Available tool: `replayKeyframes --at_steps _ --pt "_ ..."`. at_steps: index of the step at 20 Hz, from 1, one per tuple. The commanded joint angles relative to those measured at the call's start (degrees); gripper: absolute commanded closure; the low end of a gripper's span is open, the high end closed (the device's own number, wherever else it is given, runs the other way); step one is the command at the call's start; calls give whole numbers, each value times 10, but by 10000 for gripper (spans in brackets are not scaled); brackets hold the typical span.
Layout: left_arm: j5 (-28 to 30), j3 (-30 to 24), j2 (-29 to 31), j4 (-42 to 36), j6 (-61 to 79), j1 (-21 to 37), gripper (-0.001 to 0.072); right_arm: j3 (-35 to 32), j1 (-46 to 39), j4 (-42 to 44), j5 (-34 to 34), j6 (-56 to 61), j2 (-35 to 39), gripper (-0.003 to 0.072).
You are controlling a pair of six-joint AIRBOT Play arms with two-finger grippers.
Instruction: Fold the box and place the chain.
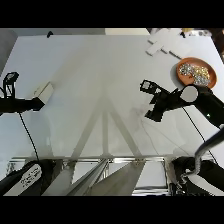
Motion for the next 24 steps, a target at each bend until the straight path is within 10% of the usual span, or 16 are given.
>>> replayKeyframes --at_steps 1,3,7,10,24 --pt "-63 -7 0 67 -69 4 514 1 0 0 0 0 0 -4" --pt "-82 -7 0 88 -91 4 333 1 0 0 0 0 0 -4" --pt "-100 -7 -1 92 -90 4 239 1 0 0 0 0 0 -4" --pt "-110 -7 0 95 -90 3 35 1 0 0 0 0 0 -4" --pt "-64 -7 104 107 -90 3 22 1 0 0 0 0 0 -4"
